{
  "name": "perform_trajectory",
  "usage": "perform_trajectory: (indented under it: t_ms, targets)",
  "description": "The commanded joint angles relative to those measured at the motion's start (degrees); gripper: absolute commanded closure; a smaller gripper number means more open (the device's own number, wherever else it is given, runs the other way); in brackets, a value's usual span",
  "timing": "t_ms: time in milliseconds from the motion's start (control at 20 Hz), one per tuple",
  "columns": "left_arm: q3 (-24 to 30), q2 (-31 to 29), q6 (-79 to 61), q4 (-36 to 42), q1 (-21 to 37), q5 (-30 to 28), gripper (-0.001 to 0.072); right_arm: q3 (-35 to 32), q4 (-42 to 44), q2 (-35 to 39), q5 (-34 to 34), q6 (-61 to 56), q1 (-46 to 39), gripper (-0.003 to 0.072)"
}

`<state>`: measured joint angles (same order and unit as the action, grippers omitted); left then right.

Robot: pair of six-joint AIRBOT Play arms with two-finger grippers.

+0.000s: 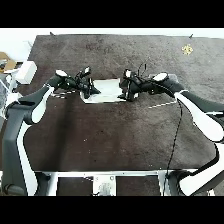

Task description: Fold the box and place the chain.

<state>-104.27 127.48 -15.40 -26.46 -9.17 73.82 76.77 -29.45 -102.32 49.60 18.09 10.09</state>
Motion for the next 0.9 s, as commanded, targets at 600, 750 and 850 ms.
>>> perform_trajectory:
  t_ms: [600, 750, 850]
  targets:
    - [0.0, 0.0, 0.0, -0.1, 0.0, 0.2, 0.0696, 12.3, 0.2, -10.6, 13.0, -2.0, -1.6, 0.0006]
    - [0.0, 0.0, 0.0, -0.1, 0.0, 0.2, 0.0696, 15.5, 0.3, -13.7, 16.0, -3.2, -1.6, 0.0006]
    - [0.0, 0.0, 0.0, -0.1, 0.0, 0.2, 0.0696, 16.5, 0.3, -15.1, 16.9, -4.1, -1.5, 0.0006]
